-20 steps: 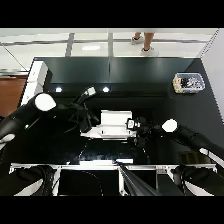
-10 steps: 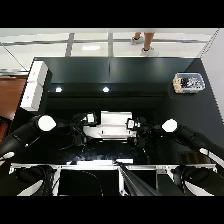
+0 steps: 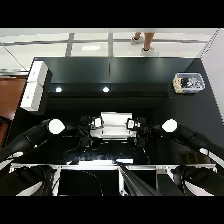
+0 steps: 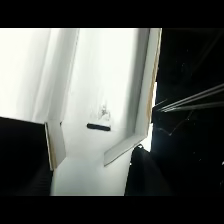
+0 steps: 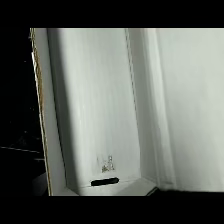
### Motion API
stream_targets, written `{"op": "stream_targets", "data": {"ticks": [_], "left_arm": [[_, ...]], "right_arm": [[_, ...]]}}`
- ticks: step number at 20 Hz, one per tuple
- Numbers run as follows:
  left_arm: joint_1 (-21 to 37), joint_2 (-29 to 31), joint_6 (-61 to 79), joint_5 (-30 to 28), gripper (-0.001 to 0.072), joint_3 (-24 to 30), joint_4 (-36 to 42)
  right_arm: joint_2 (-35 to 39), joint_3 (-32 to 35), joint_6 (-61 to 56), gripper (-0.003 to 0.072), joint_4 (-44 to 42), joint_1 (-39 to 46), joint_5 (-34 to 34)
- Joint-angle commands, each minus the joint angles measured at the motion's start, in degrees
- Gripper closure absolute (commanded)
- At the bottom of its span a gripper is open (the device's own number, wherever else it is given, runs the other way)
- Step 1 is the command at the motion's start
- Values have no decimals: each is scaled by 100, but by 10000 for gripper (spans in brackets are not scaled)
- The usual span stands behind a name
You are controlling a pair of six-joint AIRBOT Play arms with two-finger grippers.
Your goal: Fold the box and place the chain.
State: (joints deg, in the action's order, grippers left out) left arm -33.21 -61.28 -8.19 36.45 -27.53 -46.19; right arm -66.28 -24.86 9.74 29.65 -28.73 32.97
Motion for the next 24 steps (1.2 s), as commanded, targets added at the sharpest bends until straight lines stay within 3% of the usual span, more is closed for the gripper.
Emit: {"op": "stream_targets", "data": {"ticks": [1,2,3,11,19,24], "left_arm": [[-72,-20,31,-48,335,2,369],[-70,-20,31,-50,449,2,363],[-70,-20,37,-72,492,2,361],[-72,-24,50,-348,492,2,691],[-72,-457,531,-317,492,2,2166],[-72,-527,704,-328,479,4,2208]], "right_arm": [[0,2,-2,207,-2,0,0],[0,2,-2,207,-4,0,0],[0,2,-2,207,-2,0,0],[0,2,-2,207,-2,0,0],[0,2,-2,207,-2,0,0],[0,2,-2,207,-2,0,0]]}}
